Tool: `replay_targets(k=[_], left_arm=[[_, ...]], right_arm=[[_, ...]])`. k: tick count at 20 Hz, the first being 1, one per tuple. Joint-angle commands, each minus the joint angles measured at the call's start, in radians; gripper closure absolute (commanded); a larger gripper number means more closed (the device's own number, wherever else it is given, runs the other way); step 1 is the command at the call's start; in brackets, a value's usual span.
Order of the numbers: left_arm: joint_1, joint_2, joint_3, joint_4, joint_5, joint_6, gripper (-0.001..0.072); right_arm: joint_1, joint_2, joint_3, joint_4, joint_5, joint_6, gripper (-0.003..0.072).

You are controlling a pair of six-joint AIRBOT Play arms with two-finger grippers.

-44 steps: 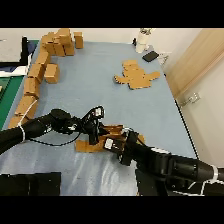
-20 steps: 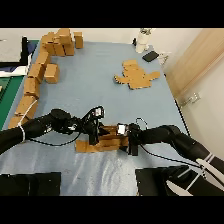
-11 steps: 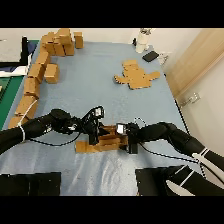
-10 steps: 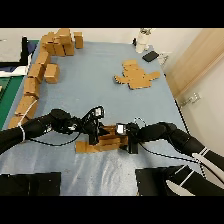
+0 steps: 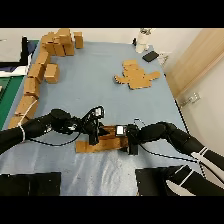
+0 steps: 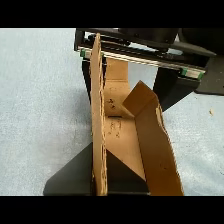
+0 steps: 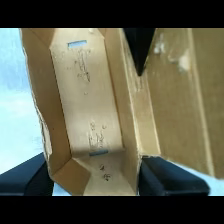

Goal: Fold the box.

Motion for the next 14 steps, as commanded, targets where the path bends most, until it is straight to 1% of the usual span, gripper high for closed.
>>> replay_targets(k=[1,4,7,8,9,14], left_arm=[[-0.001,0.000,0.000,0.000,0.000,0.000,0.0697],[-0.001,0.000,0.000,0.000,0.000,0.000,0.0696],[-0.001,0.000,0.000,0.000,0.000,0.000,0.0696],[-0.001,0.000,0.000,0.000,0.000,0.000,0.0696],[-0.001,0.000,0.001,0.000,0.000,0.000,0.0696],[-0.001,0.000,0.001,0.000,0.000,0.000,0.0697]], right_arm=[[0.006,-0.003,0.000,0.014,-0.007,-0.003,-0.0024],[0.012,-0.032,0.000,0.014,-0.002,-0.003,-0.0015],[0.015,-0.030,0.000,0.011,-0.015,-0.003,-0.0011],[0.015,-0.031,0.000,0.006,-0.015,-0.003,0.0020],[0.015,-0.031,0.000,0.006,-0.014,-0.003,0.0073],[0.015,-0.032,0.000,-0.011,-0.004,-0.003,0.0079]])
